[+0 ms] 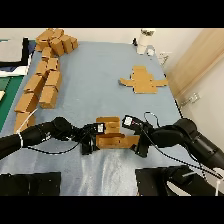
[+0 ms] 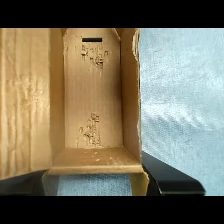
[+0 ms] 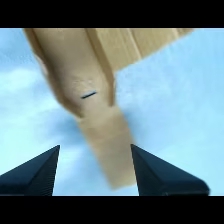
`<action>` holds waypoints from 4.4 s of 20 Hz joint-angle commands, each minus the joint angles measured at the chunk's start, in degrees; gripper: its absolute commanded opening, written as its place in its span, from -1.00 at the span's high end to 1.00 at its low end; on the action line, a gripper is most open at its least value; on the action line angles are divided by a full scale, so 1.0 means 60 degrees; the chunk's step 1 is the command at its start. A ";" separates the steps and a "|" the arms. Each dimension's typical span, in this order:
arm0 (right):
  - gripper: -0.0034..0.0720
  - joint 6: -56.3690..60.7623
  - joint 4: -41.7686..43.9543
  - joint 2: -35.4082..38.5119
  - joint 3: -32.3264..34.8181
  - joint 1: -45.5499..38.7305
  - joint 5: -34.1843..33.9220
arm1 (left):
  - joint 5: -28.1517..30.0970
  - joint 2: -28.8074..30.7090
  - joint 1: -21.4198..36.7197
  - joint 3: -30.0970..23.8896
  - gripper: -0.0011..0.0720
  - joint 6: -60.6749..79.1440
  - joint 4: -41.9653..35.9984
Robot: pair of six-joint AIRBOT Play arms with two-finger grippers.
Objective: Fold the box.
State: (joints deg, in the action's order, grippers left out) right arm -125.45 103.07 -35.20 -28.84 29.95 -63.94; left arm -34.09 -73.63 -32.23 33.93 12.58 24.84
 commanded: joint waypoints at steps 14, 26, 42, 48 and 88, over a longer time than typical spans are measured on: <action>-1.00 0.6186 0.3399 0.0856 -0.0018 0.0029 0.0069 | -0.0171 0.0087 0.0018 0.0011 -0.32 -0.2127 0.2175; -1.00 0.6186 0.3373 -0.0087 -0.0018 0.0029 0.0361 | -0.0168 0.0324 0.0018 0.0011 -0.32 -0.2750 0.2823; 0.78 0.7930 0.4229 -0.1596 -0.0248 0.0025 0.3534 | -0.0149 0.0324 0.0015 0.0011 -0.32 -0.2834 0.3005; 0.90 0.6462 0.4007 -0.3978 -0.2069 0.0004 0.4018 | -0.0149 0.0324 0.0015 0.0011 -0.32 -0.2834 0.3005; -1.00 -0.2783 0.0903 -0.0976 -0.0157 -0.0153 0.0375 | -0.0149 0.0324 0.0015 0.0011 -0.32 -0.2834 0.3005</action>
State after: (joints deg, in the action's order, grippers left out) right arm -125.51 110.28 -41.28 -34.28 28.58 -64.16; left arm -34.98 -71.64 -32.18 34.02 -4.43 42.87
